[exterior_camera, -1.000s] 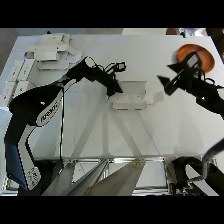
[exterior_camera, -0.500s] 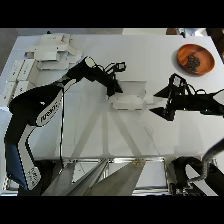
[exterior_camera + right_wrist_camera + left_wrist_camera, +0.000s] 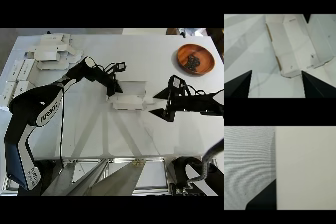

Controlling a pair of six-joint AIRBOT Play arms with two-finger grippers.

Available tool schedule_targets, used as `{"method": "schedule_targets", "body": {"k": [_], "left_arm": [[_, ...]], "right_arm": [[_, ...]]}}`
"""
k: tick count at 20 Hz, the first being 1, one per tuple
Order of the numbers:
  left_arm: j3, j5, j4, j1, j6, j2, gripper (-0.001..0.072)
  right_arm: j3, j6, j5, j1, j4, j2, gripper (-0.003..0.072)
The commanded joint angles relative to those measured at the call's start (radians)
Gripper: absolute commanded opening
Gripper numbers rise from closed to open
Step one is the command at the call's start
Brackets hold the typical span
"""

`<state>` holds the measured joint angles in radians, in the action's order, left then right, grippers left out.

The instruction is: Fold the box and place the chain.

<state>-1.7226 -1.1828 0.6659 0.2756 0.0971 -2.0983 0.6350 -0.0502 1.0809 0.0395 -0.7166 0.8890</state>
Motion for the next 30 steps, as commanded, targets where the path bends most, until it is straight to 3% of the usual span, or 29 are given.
{"method": "schedule_targets", "body": {"k": [1,8,13,16,20,24,30], "left_arm": [[0.0,0.0,0.0,0.0,0.0,-0.001,0.0019],[0.0,0.0,0.0,0.0,0.0,-0.001,0.0019],[0.0,0.0,0.0,0.0,0.0,-0.001,0.0019],[0.0,0.0,0.0,0.0,0.0,-0.001,0.0019],[0.0,0.0,0.0,0.0,0.0,-0.001,0.0019],[0.0,0.0,0.0,0.0,0.0,-0.001,0.0019],[0.0,0.0,0.0,0.0,0.0,-0.001,0.0019]], "right_arm": [[-0.025,0.067,-0.194,-0.001,0.007,0.001,0.0693],[-0.216,0.375,-0.263,-0.001,0.121,0.001,0.0693],[-0.242,0.461,-0.282,-0.001,0.131,0.003,0.0693],[-0.272,0.556,-0.343,-0.001,0.214,0.03,0.0693],[-0.272,0.687,-0.368,-0.001,0.329,0.119,0.0693],[-0.272,0.768,-0.37,-0.001,0.353,0.204,0.0693],[-0.272,0.974,-0.387,-0.001,0.617,0.268,0.0693]]}}
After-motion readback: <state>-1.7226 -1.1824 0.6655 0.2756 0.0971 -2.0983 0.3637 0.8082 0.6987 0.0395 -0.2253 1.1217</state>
